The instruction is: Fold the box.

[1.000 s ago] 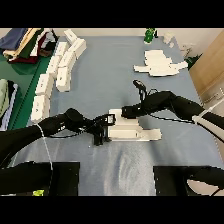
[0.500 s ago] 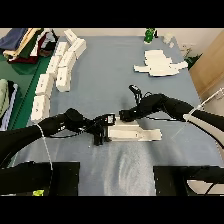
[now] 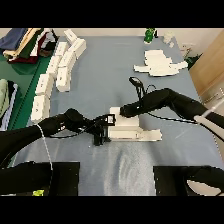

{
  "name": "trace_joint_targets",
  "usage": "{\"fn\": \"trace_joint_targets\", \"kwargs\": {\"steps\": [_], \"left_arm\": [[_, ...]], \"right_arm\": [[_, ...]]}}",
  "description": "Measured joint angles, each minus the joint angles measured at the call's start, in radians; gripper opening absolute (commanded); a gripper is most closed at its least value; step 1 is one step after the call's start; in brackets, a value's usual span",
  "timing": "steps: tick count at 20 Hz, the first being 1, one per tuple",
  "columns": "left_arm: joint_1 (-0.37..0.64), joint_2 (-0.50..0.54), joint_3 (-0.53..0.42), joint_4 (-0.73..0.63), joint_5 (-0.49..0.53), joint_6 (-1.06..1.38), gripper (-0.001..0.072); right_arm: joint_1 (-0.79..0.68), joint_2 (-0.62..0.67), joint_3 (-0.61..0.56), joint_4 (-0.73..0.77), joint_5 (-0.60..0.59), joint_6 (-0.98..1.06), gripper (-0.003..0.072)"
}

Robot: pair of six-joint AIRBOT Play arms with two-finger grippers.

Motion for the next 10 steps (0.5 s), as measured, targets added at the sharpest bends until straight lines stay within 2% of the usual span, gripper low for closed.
{"fn": "trace_joint_targets", "kwargs": {"steps": [4,8,9,10], "left_arm": [[0.0,0.0,0.0,0.0,0.0,0.0,0.0471],[0.0,0.0,0.0,0.0,0.0,0.0,0.0472],[0.0,0.0,0.0,0.0,0.0,0.0,0.0471],[0.0,0.0,0.0,0.0,0.0,0.0,0.0471]], "right_arm": [[0.0,0.172,-0.004,-0.159,-0.116,-0.003,0.0004],[0.018,0.323,-0.087,-0.204,-0.282,-0.064,0.0006],[0.025,0.362,-0.116,-0.2,-0.316,-0.092,0.009],[0.032,0.405,-0.15,-0.2,-0.352,-0.116,0.0256]]}}
